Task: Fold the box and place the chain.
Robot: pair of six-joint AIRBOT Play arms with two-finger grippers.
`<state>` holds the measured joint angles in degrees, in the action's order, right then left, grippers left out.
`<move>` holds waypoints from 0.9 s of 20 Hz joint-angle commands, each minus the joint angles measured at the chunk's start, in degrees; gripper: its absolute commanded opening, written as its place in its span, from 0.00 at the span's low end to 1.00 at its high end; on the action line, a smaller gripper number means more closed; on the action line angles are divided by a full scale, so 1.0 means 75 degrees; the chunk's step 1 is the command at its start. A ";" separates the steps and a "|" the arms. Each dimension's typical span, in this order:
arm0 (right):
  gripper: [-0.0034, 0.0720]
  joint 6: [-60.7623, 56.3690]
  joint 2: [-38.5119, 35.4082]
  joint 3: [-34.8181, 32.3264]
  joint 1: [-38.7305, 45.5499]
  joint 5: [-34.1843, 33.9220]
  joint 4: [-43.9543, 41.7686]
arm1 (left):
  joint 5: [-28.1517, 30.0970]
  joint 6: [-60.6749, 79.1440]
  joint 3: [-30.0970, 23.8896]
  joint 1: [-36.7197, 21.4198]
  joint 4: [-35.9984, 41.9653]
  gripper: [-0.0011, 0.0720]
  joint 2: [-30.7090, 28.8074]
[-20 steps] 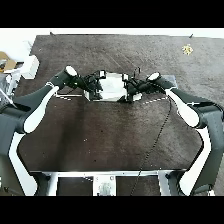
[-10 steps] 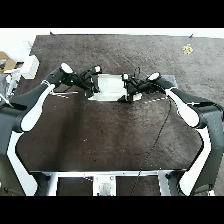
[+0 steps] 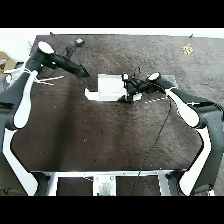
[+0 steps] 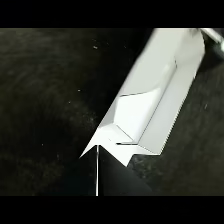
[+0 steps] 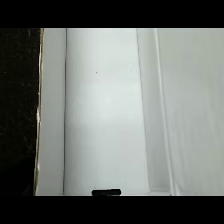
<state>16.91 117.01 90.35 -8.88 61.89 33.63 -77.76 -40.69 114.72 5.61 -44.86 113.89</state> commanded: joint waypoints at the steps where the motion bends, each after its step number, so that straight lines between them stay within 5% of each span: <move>1: 0.61 0.0000 0.0006 0.0000 -0.0006 0.0000 0.0003 | -0.0463 -0.2305 0.0131 -0.0592 -0.0003 0.03 0.0009; 6: 0.61 0.0000 0.0006 0.0000 -0.0006 0.0006 0.0006 | -0.0423 -0.3182 -0.1110 -0.1224 0.0085 0.03 0.0009; 18: 0.61 0.0000 0.0006 0.0000 -0.0003 0.0003 0.0006 | 0.0527 -0.2745 -0.3952 -0.1169 0.2028 0.03 0.0032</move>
<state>16.93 117.01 90.35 -8.88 61.89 33.69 -76.29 -62.17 89.06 -3.55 -32.99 114.04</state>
